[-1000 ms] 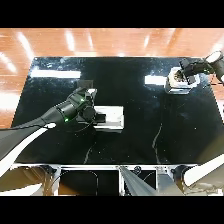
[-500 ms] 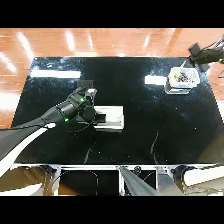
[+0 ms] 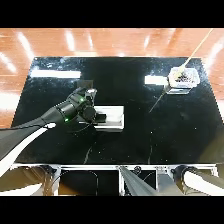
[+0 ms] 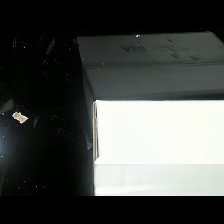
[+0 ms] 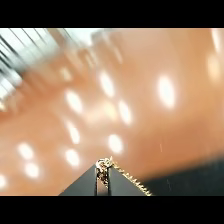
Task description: Fold the box and place the chain.
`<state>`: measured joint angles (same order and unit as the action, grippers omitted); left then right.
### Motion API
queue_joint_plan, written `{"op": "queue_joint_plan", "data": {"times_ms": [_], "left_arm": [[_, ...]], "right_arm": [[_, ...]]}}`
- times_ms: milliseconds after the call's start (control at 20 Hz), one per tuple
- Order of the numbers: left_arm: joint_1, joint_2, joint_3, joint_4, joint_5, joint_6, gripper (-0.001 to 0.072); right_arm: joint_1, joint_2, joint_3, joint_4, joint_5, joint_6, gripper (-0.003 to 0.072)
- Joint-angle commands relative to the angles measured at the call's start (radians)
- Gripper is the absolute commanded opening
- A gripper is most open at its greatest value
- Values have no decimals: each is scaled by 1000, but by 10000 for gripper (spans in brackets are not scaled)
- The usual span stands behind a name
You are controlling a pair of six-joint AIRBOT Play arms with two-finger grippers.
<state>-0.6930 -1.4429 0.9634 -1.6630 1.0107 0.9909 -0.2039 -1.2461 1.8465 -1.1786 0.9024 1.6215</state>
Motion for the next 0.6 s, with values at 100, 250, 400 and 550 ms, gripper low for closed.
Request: {"op": "queue_joint_plan", "data": {"times_ms": [100,250,400,550], "left_arm": [[0,-1,0,0,3,0,23],[0,-1,0,0,3,0,23],[-2,-1,0,-3,6,0,23],[-6,-1,0,-3,6,0,23]], "right_arm": [[80,82,274,0,3,-68,32],[111,122,291,0,-13,-70,32],[158,139,291,0,-8,-81,32],[261,142,291,0,3,-113,32]]}}
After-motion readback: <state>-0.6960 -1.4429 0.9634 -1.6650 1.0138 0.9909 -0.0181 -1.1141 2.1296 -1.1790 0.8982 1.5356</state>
